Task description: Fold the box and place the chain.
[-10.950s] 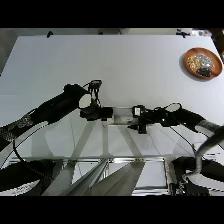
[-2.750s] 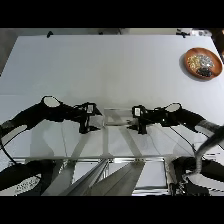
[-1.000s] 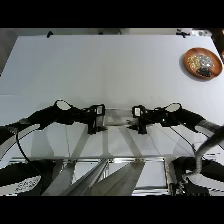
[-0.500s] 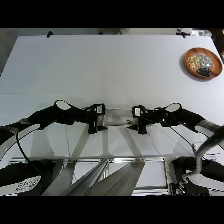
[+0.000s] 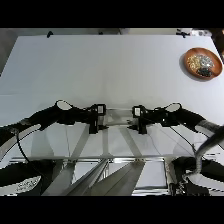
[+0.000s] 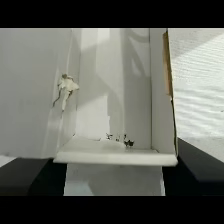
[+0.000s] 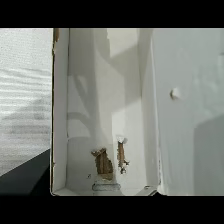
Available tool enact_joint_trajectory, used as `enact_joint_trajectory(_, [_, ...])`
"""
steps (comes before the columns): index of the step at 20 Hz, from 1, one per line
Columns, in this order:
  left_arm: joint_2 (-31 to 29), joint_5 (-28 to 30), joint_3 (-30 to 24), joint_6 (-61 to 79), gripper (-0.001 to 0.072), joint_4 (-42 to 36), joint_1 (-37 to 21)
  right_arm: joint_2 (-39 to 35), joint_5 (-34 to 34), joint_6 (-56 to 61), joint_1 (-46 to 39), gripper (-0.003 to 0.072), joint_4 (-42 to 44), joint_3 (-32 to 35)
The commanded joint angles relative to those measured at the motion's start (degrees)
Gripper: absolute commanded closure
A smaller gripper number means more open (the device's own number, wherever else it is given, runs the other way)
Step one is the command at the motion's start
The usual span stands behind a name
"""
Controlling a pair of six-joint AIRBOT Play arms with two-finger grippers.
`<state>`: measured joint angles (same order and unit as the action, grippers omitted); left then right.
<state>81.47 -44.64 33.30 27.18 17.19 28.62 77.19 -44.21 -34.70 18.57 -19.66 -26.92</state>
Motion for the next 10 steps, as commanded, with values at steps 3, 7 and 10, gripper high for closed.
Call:
enact_joint_trajectory(3, [0.02, -0.11, 0.04, 0.0, 0.032, 0.22, 0.7, -0.04, 0.04, -0.11, 0.0, 0.0283, 0.0, 0.0])
enact_joint_trajectory(7, [0.02, -0.15, 0.04, -0.17, 0.0315, 0.2, 0.7, -0.04, 0.04, -0.09, 0.0, 0.0283, 0.0, 0.0])
enact_joint_trajectory(10, [0.02, -0.15, 0.04, -0.17, 0.0315, 0.2, 0.7, -0.04, 0.04, -0.09, 0.0, 0.0283, 0.0, 0.0])
